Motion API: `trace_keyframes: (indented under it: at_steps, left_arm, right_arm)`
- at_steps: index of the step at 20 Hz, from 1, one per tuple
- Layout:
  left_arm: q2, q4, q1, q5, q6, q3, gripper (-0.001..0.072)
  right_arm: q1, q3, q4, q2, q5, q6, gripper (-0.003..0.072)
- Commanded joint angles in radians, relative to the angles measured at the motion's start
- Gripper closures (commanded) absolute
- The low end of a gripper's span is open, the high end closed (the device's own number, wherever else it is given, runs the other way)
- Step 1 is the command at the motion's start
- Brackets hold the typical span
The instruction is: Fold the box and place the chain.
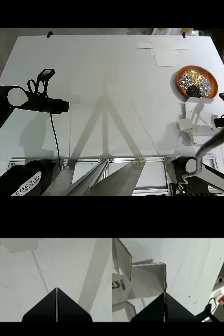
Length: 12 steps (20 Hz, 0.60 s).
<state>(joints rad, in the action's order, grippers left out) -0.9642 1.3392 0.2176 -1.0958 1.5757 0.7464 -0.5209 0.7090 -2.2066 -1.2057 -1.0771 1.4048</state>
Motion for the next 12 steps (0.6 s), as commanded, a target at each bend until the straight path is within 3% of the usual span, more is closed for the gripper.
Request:
trace_keyframes:
  at_steps: [1,4,6,12]
  left_arm:
    - [0.001,0.000,0.000,0.000,0.000,0.000,0.0701]
    - [0.001,0.000,0.000,0.000,0.000,0.000,0.0701]
    - [0.001,0.000,0.000,0.000,0.000,0.000,0.0701]
    - [0.001,0.000,0.000,0.000,0.000,0.000,0.0701]
  right_arm:
    - [0.185,0.000,0.140,0.081,-0.108,-0.001,0.0671]
    - [0.348,-0.045,0.471,0.218,-0.108,-0.016,0.0672]
    - [0.469,-0.129,0.602,0.336,-0.048,0.025,0.0673]
    - [0.848,-0.338,0.653,0.632,0.122,0.390,0.0672]
